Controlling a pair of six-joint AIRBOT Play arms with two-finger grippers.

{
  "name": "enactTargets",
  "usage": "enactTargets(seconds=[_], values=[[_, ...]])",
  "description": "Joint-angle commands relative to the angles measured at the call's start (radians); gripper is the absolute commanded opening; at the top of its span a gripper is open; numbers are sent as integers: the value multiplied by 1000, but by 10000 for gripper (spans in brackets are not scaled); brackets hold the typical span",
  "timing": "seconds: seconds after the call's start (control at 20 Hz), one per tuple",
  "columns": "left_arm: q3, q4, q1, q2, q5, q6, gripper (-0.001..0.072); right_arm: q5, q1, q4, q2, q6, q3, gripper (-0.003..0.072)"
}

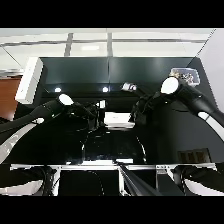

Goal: Fold the box and place the chain.

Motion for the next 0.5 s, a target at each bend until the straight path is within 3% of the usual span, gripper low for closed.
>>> enactTargets(seconds=[0.0,0.05,0.1,0.3,0.45], values=[[0,0,0,0,0,-1,413,91,-92,63,49,256,-22,169],[0,0,0,0,0,0,412,106,-121,157,49,261,-62,35],[0,0,0,0,0,-1,413,91,-138,254,49,252,-108,13],[0,0,0,0,0,0,413,-127,-135,592,34,239,-275,13],[0,0,0,0,0,-1,413,-193,-105,685,-31,244,-298,14]])
